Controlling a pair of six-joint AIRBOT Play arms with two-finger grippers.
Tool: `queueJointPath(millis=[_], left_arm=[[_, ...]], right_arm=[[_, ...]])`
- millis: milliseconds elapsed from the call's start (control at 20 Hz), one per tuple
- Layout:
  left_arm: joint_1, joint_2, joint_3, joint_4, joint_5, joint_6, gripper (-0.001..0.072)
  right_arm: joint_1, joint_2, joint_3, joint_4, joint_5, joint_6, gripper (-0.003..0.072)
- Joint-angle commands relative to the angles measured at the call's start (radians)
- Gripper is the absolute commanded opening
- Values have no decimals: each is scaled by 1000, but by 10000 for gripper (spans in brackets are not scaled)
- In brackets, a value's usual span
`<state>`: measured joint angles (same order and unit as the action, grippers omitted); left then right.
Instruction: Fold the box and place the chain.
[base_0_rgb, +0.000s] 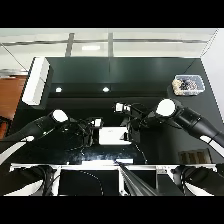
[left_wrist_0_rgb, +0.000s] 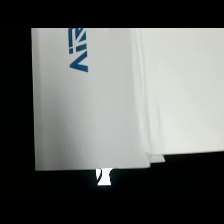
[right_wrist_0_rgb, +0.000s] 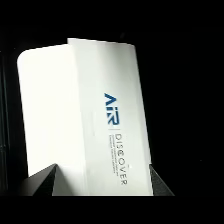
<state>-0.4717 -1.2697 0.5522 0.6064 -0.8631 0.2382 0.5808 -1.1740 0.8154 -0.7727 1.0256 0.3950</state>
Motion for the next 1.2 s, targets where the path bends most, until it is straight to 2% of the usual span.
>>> queueJointPath(millis=[0,250,450,650,850,1150], left_arm=[[-1,-1,0,0,0,1,403],[-1,-1,0,0,0,1,403],[-1,-1,0,0,0,1,402],[-1,-1,0,0,0,1,402],[-1,-1,0,0,-1,1,402],[-1,-1,0,0,0,1,402]], right_arm=[[20,2,5,-27,11,23,703],[20,9,5,-55,54,74,702],[20,40,5,-113,23,140,701],[19,57,3,-146,22,299,701],[23,57,-53,-117,-46,278,703],[39,57,-63,-111,-38,143,710]])
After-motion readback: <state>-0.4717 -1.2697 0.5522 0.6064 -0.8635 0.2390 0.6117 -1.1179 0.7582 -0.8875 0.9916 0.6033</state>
